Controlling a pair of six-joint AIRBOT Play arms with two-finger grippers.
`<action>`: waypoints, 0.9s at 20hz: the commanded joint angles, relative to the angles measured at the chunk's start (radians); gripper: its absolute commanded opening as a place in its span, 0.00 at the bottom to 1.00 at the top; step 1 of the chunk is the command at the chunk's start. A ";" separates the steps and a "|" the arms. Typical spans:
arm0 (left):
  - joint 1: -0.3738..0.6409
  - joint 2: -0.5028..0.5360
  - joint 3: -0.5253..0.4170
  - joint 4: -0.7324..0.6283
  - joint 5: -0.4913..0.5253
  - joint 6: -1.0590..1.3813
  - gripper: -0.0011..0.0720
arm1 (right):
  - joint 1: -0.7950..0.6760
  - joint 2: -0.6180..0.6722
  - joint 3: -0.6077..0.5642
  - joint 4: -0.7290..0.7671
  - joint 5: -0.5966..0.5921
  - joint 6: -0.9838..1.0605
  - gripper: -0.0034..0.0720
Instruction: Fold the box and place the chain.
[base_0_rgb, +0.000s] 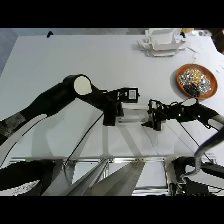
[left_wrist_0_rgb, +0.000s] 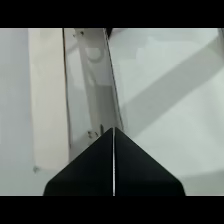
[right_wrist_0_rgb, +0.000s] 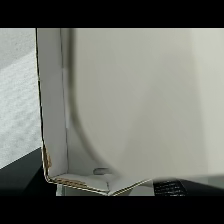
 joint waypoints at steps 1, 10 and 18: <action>-0.022 -0.056 0.001 0.000 0.299 -0.106 0.02 | 0.000 0.001 0.000 0.000 0.000 0.000 0.57; 0.018 -0.203 0.001 -0.003 0.469 -0.372 0.03 | 0.000 0.001 0.000 0.000 0.000 0.000 0.57; 0.035 -0.188 0.001 0.001 0.402 -0.372 0.03 | 0.000 0.001 0.000 0.000 0.000 0.000 0.57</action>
